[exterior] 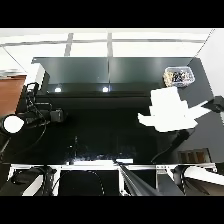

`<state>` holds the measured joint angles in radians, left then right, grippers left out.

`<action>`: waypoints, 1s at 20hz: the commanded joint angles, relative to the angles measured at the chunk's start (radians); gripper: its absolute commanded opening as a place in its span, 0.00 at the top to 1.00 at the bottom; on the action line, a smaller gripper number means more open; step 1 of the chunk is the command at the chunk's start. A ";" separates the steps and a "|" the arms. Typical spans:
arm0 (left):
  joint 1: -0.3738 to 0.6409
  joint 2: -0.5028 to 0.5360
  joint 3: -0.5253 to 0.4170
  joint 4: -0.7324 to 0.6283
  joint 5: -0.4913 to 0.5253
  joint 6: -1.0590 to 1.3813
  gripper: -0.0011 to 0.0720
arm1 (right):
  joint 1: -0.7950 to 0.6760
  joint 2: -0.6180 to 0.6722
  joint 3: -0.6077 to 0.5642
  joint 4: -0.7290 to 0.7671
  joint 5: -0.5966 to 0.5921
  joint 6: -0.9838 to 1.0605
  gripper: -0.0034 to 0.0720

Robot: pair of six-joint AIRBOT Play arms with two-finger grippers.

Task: Fold the box and place the chain.

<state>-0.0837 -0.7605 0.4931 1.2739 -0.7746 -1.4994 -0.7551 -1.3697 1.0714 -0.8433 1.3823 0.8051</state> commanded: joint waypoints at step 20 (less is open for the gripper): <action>-0.080 -0.575 0.277 -0.655 -0.323 0.410 0.04 | 0.882 0.313 -0.676 0.742 -0.613 -0.518 0.93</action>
<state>-0.1768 -1.2205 0.7376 0.7612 -0.9298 -1.2453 0.0860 -1.0584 0.4034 -0.1104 0.8124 0.2955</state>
